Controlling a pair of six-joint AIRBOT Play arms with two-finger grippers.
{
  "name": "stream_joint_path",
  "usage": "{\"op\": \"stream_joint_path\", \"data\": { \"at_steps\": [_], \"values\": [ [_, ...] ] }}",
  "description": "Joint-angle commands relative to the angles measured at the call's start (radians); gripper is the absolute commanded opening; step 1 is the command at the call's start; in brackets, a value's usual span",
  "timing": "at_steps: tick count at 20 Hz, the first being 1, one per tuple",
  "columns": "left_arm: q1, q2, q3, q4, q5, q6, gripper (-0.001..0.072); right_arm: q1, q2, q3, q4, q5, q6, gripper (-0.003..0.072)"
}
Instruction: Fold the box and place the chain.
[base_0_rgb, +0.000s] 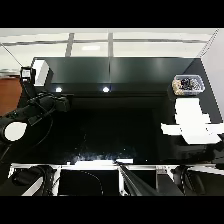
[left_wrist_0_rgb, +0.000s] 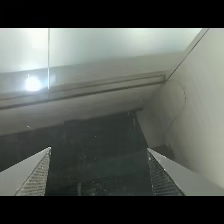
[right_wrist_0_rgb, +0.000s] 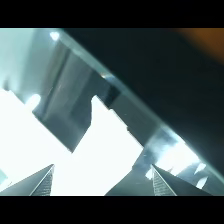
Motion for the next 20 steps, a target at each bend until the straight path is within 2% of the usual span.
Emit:
{"op": "stream_joint_path", "data": {
  "at_steps": [1, 4, 7, 12, 16, 17, 18, 19, 20],
  "values": [
    [0.000, -0.016, 0.001, 0.010, 0.021, 0.001, 0.0712, -0.024, -0.170, 0.110, 0.055, 0.180, -0.062, 0.0715],
    [0.000, -0.023, 0.001, 0.029, 0.024, 0.001, 0.0712, -0.008, -0.241, 0.172, 0.055, 0.189, -0.063, 0.0715],
    [0.000, -0.026, 0.001, 0.029, 0.027, 0.000, 0.0712, 0.029, -0.301, 0.224, 0.063, 0.288, -0.070, 0.0714],
    [0.000, -0.026, 0.001, 0.029, 0.035, 0.000, 0.0712, 0.114, -0.351, 0.226, 0.046, 0.347, -0.071, 0.0707],
    [0.000, -0.026, 0.001, 0.029, 0.036, 0.000, 0.0712, 0.177, -0.363, 0.226, -0.051, 0.336, -0.071, 0.0706],
    [0.000, -0.026, 0.001, 0.029, 0.036, 0.000, 0.0711, 0.188, -0.363, 0.226, -0.056, 0.335, -0.071, 0.0686],
    [0.000, -0.026, 0.001, 0.029, 0.035, 0.000, 0.0712, 0.199, -0.363, 0.226, -0.052, 0.346, -0.071, 0.0436],
    [0.000, -0.026, 0.001, 0.029, 0.035, 0.000, 0.0712, 0.206, -0.363, 0.226, -0.031, 0.377, -0.077, 0.0220],
    [0.000, -0.026, 0.001, 0.029, 0.035, 0.000, 0.0712, 0.209, -0.360, 0.226, 0.005, 0.407, -0.090, 0.0119]
  ]
}}
